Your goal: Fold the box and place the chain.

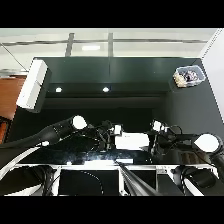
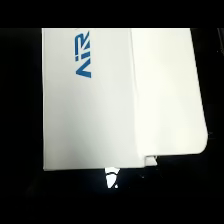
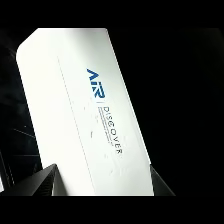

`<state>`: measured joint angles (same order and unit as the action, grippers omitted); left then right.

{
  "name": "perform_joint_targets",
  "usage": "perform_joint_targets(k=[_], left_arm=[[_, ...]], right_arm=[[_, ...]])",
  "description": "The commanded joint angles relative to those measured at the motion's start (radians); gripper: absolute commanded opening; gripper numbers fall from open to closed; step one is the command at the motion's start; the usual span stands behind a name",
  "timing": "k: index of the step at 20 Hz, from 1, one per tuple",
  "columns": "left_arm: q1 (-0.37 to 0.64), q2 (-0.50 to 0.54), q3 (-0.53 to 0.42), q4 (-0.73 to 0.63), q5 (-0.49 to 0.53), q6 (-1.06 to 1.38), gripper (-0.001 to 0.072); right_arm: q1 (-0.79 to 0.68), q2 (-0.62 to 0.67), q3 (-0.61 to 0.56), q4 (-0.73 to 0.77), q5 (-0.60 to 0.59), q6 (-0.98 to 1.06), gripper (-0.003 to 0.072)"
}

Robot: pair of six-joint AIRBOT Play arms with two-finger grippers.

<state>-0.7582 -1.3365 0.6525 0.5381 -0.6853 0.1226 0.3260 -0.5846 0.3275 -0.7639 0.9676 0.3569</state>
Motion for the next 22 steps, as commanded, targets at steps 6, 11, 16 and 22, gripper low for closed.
perform_joint_targets(k=[6, 11, 16, 22], left_arm=[[-0.001, 0.000, 0.000, 0.000, -0.002, 0.000, 0.0401], [0.000, 0.000, 0.000, 0.000, -0.002, 0.000, 0.0401], [-0.001, 0.000, 0.000, 0.000, -0.003, 0.000, 0.0401], [-0.001, 0.000, 0.000, 0.000, -0.003, 0.000, 0.0401]], right_arm=[[0.041, -0.033, 0.006, -0.072, -0.024, 0.046, 0.0356], [0.067, -0.033, 0.021, -0.078, -0.030, 0.045, 0.0263], [0.067, -0.033, 0.048, -0.082, -0.027, 0.055, 0.0262], [0.067, -0.034, 0.075, -0.126, -0.001, 0.081, 0.0262]])
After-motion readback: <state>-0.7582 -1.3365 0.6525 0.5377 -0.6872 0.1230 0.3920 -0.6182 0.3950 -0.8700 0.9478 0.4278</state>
